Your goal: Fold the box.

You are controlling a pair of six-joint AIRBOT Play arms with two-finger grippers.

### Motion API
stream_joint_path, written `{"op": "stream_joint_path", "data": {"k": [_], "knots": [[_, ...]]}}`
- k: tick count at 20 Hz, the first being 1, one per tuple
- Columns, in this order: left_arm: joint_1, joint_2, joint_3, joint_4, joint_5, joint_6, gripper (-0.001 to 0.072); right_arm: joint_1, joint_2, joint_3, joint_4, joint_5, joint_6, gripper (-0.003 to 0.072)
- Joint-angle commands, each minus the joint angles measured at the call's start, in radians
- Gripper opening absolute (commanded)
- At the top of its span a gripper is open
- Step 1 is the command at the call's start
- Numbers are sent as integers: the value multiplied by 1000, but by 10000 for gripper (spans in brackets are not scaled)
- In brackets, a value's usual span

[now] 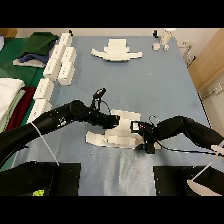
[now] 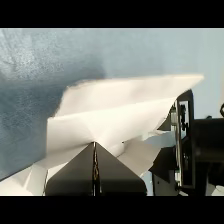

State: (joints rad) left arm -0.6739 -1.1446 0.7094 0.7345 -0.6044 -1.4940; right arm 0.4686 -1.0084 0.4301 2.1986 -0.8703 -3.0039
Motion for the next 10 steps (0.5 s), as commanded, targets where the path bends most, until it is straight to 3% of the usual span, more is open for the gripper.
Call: {"op": "stream_joint_path", "data": {"k": [1,5,10], "knots": [[14,-14,1,6,-16,-45,12,1,0,1,-3,-2,-1,508],[14,-14,1,2,-97,-45,12,1,0,1,-3,-2,-1,508],[14,-31,0,12,-106,-42,12,1,0,1,-3,-2,-1,508]]}}
